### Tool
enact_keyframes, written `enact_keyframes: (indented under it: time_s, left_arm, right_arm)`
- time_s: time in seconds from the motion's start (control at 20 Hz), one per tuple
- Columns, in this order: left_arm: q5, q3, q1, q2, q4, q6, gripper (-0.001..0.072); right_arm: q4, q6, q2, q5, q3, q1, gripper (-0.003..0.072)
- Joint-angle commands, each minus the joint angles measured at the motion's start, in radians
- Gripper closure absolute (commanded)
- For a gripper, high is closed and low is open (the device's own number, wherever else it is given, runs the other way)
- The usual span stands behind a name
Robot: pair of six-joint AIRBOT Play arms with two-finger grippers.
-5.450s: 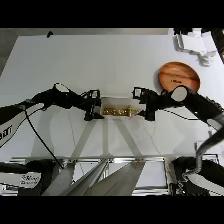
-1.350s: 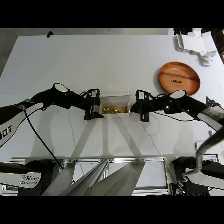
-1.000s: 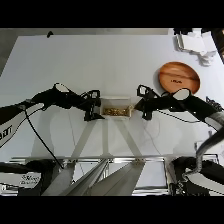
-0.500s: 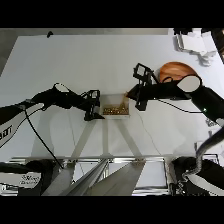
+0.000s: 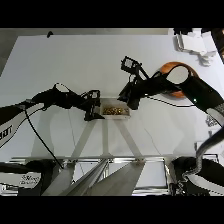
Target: Fold the box and place the chain.
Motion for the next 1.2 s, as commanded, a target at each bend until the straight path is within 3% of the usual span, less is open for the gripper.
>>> enact_keyframes:
  time_s: [0.0,0.15,0.4,0.55,0.75,0.85,0.9,1.15]
  left_arm:
    - [0.0,0.0,0.001,0.001,0.001,0.0,0.0361]
    - [0.0,0.0,0.001,0.001,0.001,0.0,0.0361]
    - [-0.001,0.0,0.001,0.001,0.001,0.0,0.0361]
    - [0.0,0.0,0.001,0.001,0.001,0.0,0.0361]
    - [0.0,0.0,0.001,0.001,0.001,0.0,0.0361]
    - [-0.001,0.0,0.001,0.001,0.001,0.0,0.0361]
    - [-0.001,0.0,0.001,0.001,0.001,0.0,0.0361]
    - [0.0,0.0,0.001,0.001,0.001,0.0,0.0361]
  right_arm:
    - [-0.022,0.137,-0.031,-0.012,0.049,-0.02,0.0485]
    - [-0.008,0.26,-0.128,0.017,0.11,-0.049,0.0446]
    - [0.042,0.22,-0.267,0.265,0.132,-0.048,0.0443]
    - [0.043,0.157,-0.269,0.296,0.132,-0.045,0.0442]
    - [0.035,0.042,-0.247,0.27,0.126,-0.011,0.0441]
    - [0.02,-0.035,-0.245,0.248,0.125,0.02,0.0365]
    - [0.009,-0.071,-0.243,0.222,0.125,0.037,0.0365]
    - [-0.109,-0.116,-0.205,-0.051,0.053,0.091,0.0365]
